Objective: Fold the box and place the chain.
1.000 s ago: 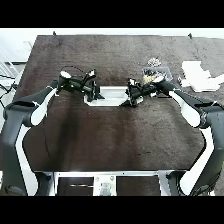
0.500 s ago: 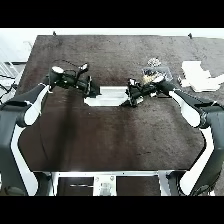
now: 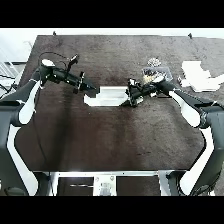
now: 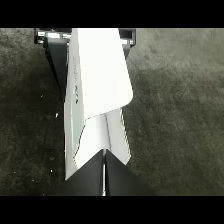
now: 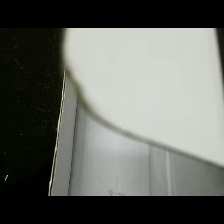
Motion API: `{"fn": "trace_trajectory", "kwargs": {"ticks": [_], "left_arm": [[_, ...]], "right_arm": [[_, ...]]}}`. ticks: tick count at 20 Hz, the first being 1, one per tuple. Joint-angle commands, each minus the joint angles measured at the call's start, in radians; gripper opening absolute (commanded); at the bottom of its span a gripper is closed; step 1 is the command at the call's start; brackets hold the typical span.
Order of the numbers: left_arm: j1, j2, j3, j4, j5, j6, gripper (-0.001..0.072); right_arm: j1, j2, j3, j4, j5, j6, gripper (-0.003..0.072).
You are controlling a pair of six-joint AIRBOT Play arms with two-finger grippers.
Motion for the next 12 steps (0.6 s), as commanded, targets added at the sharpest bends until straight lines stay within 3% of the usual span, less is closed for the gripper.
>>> {"fn": "trace_trajectory", "kwargs": {"ticks": [1, 4, 9, 12], "left_arm": [[-0.021, 0.053, -0.016, 0.012, 0.047, -0.063, 0.0012], [-0.077, 0.137, -0.106, 0.057, 0.14, -0.041, 0.0011], [-0.173, 0.299, -0.402, 0.061, 0.439, 0.064, 0.0012], [-0.225, 0.311, -0.454, 0.08, 0.534, 0.081, 0.0012]], "right_arm": [[0.0, 0.0, 0.0, 0.0, 0.0, 0.0, 0.0578], [0.0, 0.0, 0.0, 0.0, 0.0, 0.0, 0.0578], [0.0, 0.0, 0.0, 0.0, 0.0, 0.0, 0.0578], [0.0, 0.0, 0.0, 0.0, 0.0, 0.0, 0.0578]]}}
